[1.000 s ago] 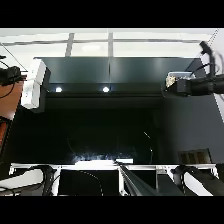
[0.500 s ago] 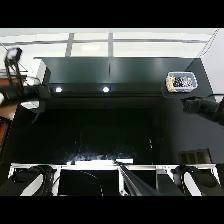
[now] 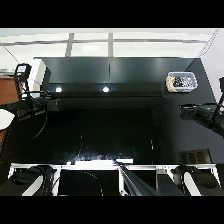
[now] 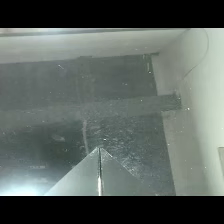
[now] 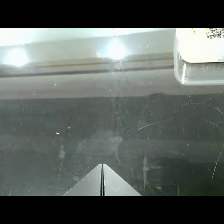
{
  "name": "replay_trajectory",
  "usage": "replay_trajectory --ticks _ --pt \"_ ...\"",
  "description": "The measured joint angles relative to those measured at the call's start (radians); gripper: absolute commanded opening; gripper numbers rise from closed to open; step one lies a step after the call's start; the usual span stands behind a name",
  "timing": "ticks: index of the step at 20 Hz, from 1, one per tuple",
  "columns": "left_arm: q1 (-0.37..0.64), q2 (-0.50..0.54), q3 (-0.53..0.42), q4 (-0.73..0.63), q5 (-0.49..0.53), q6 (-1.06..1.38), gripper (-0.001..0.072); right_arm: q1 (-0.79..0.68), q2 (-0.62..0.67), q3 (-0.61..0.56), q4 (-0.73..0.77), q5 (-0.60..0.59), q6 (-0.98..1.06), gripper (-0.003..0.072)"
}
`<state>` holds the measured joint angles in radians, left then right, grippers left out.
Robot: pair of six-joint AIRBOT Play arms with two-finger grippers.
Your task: Fold the box and place the chain.
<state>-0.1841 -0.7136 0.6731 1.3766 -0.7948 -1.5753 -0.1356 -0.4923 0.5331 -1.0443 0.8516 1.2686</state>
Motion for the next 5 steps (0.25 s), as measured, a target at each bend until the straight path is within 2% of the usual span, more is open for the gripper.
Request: replay_trajectory --ticks 5 --pt "-0.002 0.003 -0.006 0.000 0.007 0.000 0.0029 0.000 0.002 -0.004 -0.002 -0.002 0.000 0.0018"
